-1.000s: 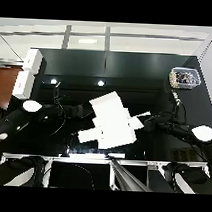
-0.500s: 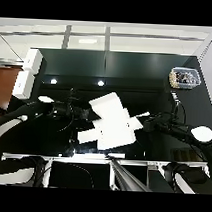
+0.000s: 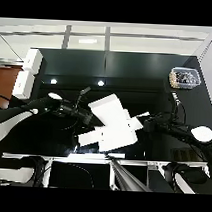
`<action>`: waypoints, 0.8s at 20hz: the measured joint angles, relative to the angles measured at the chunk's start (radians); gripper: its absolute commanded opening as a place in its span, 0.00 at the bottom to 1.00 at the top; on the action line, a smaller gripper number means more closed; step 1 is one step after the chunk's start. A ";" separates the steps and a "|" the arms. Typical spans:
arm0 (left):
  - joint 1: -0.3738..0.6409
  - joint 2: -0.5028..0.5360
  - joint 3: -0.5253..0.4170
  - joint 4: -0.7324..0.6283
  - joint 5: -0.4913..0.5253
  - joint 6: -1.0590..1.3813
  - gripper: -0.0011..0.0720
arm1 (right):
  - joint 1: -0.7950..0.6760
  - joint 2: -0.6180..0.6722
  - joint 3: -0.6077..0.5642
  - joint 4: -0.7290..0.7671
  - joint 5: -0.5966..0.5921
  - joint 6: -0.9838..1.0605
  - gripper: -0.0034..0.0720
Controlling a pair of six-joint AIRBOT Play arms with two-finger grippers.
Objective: Fold the box and place the chain.
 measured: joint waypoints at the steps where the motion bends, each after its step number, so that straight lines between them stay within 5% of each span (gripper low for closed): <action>1: -0.004 -0.002 0.002 0.006 -0.005 0.012 0.78 | 0.000 0.000 0.000 0.000 0.000 0.000 0.10; 4: -0.007 -0.006 0.006 0.021 -0.011 0.038 0.62 | 0.000 0.000 0.000 -0.001 -0.001 0.000 0.10; 6: -0.008 -0.007 0.008 0.036 -0.016 0.047 0.05 | 0.000 0.000 0.000 -0.002 -0.001 0.000 0.10; 7: -0.007 -0.008 0.009 0.048 -0.016 0.050 0.05 | 0.000 0.000 0.000 -0.004 -0.001 0.000 0.14; 9: -0.003 -0.008 0.014 0.067 -0.023 0.053 0.04 | -0.001 0.000 0.000 -0.015 0.000 0.000 0.96; 16: -0.015 0.012 0.082 0.146 -0.051 0.056 0.04 | -0.132 0.000 0.147 -0.239 0.167 0.006 0.98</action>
